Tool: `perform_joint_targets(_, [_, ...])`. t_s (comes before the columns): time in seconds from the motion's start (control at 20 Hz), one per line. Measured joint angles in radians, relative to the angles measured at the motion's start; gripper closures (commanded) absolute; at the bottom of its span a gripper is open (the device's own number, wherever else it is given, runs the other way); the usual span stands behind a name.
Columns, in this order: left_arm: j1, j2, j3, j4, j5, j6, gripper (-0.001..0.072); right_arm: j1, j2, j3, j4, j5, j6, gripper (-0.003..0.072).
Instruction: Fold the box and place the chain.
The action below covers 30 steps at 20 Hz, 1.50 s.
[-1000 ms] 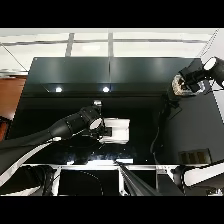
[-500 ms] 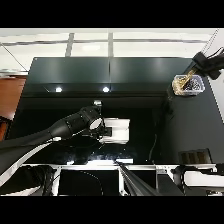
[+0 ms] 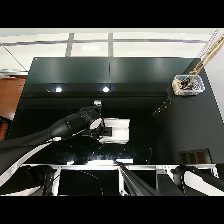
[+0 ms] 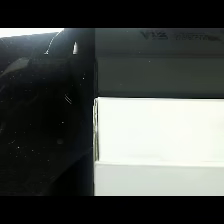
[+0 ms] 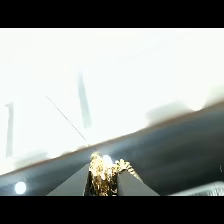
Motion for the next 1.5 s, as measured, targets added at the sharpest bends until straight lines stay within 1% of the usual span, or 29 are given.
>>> perform_joint_targets(0.1, [0.0, 0.0, 0.0, 0.0, 0.0, 0.0, 0.0678, -0.001, 0.025, 0.064, 0.035, 0.037, -0.028, 0.0647])
perform_joint_targets(0.2, [0.0, 0.0, 0.0, 0.0, 0.001, 0.0, 0.0678, -0.002, 0.057, 0.095, 0.085, 0.079, -0.063, 0.0647])
perform_joint_targets(0.35, [0.0, 0.0, 0.0, 0.0, 0.004, 0.0, 0.0678, 0.024, 0.118, 0.107, 0.138, 0.135, -0.116, 0.0647])
perform_joint_targets(0.5, [0.0, 0.0, 0.0, 0.0, 0.005, 0.0, 0.0678, 0.095, 0.177, 0.084, 0.142, 0.233, -0.163, 0.0647])
perform_joint_targets(0.7, [0.0, 0.0, 0.0, 0.0, 0.005, 0.0, 0.0678, 0.24, 0.249, -0.045, 0.144, 0.349, -0.227, 0.0647])
perform_joint_targets(0.85, [0.0, 0.0, 0.0, 0.0, 0.005, 0.0, 0.0678, 0.334, 0.275, -0.132, 0.144, 0.394, -0.252, 0.0647])
perform_joint_targets(1.05, [0.0, 0.0, 0.0, 0.0, 0.005, 0.0, 0.0678, 0.419, 0.286, -0.192, 0.176, 0.429, -0.268, 0.0649])
perform_joint_targets(1.1, [0.0, 0.0, 0.0, 0.0, 0.005, 0.0, 0.0678, 0.438, 0.288, -0.204, 0.193, 0.441, -0.275, 0.066])
perform_joint_targets(1.2, [0.0, 0.0, 0.0, 0.0, 0.005, 0.0, 0.0678, 0.477, 0.289, -0.251, 0.234, 0.455, -0.294, 0.066])
perform_joint_targets(1.3, [0.0, 0.0, 0.0, 0.0, 0.005, 0.0, 0.0678, 0.515, 0.289, -0.33, 0.298, 0.458, -0.328, 0.0658])
perform_joint_targets(1.5, [0.0, 0.0, 0.0, 0.0, 0.005, 0.0, 0.0678, 0.588, 0.289, -0.504, 0.426, 0.399, -0.402, 0.0658])
